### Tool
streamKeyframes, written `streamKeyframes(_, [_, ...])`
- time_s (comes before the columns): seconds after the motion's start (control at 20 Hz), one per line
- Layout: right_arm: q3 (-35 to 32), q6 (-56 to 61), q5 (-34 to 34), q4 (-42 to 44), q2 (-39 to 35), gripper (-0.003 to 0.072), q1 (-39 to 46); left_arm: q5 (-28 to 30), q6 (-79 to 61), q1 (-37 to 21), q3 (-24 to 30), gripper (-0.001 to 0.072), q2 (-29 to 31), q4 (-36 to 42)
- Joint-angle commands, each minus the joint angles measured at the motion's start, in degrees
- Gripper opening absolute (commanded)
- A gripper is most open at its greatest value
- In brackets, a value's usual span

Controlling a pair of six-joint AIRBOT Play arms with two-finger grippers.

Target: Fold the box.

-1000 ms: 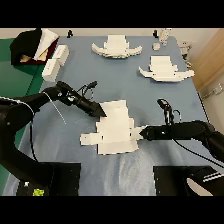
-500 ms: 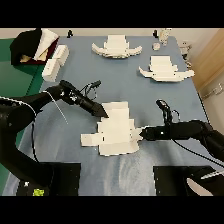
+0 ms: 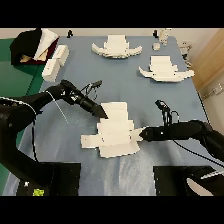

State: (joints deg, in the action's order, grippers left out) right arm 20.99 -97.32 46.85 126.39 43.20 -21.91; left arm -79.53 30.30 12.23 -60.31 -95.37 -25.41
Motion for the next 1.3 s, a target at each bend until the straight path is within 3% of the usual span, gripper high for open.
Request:
streamKeyframes(0.0, [0.02,-0.04,-1.09,-0.79,0.04,0.0044,0.0,-0.61,-1.38,-0.04,-0.04,0.0015,-0.02,-0.28])
streamKeyframes(0.05, [0.22,-0.07,-1.31,-2.62,0.04,0.0192,0.02,-0.66,-1.4,-0.07,-0.09,0.0016,-0.02,-0.28])
streamKeyframes(0.1, [0.66,-0.04,-1.31,-5.38,0.04,0.0237,0.02,-0.63,-1.46,-0.07,-0.26,0.0015,-0.02,-0.31])
streamKeyframes(0.2, [1.97,0.92,-1.33,-13.14,0.04,0.0237,0.02,-1.11,-5.97,-0.04,-1.25,0.0014,0.04,-0.24])
streamKeyframes(0.4, [4.44,14.25,-1.16,-32.02,0.04,0.0253,0.02,-0.76,-17.9,-0.02,-2.05,0.0011,3.34,1.66])
streamKeyframes(0.5, [6.86,18.32,-1.03,-35.45,-0.07,0.061,0.31,0.46,-21.03,0.5,-1.42,0.0008,6.36,1.66])
streamKeyframes(0.7, [13.53,27.58,-0.39,-39.15,-0.07,0.0596,1.97,11.47,-30.18,4.2,5.62,0.0007,16.37,2.38])
streamKeyframes(1.05, [14.4,28.59,-0.11,-39.06,0.04,0.0593,1.92,40.96,-49.09,17.73,29.57,0.0008,41.09,12.41])
streamKeyframes(1.25, [14.4,28.61,-0.33,-38.99,0.04,0.0593,1.95,50.88,-52.39,26.58,37.46,0.001,46.29,12.35])
